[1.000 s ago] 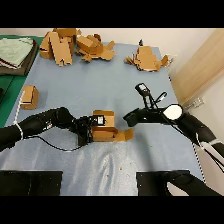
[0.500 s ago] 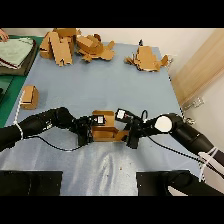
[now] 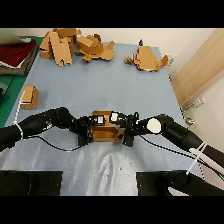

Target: Fold the box.

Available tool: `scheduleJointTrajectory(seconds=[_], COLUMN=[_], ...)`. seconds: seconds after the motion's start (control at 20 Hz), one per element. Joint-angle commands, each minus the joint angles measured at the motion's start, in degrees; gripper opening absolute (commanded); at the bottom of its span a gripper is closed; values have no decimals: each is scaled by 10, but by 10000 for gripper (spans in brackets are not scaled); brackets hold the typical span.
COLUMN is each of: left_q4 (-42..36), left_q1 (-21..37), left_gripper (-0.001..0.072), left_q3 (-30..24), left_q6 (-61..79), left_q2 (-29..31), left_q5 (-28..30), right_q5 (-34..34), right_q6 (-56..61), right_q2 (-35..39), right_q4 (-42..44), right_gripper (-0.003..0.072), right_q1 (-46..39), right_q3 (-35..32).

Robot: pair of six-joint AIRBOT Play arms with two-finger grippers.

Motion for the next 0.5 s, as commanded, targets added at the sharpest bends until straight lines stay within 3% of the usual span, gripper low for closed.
scheduleJointTrajectory(seconds=[0.0, 0.05, 0.1, 0.2, 0.25, 0.3, 0.45], left_q4=[0, 0, 0, 0, 0, -2, -4], left_q1=[0, 0, 0, 0, 0, 0, -1], left_gripper=[356, 355, 355, 355, 355, 356, 355], left_q3=[0, 0, 0, 0, 0, 0, 0], left_q6=[0, 0, 0, 0, 0, 0, 0], left_q2=[0, 0, 0, 0, 0, 0, 0], left_q5=[0, 0, 0, 0, 0, 0, 0], right_q5=[-13, -12, -11, -11, -13, -17, -29], right_q6=[-26, -31, -32, -33, -41, -43, -66], right_q2=[-15, -15, -15, -16, -17, -18, -21], right_q4=[44, 58, 67, 75, 75, 75, 114], right_gripper=[507, 432, 304, 153, 141, 64, 40], right_q1=[2, 2, 2, 2, 2, 2, 2], right_q3=[0, 0, 0, 0, 0, 0, 0])
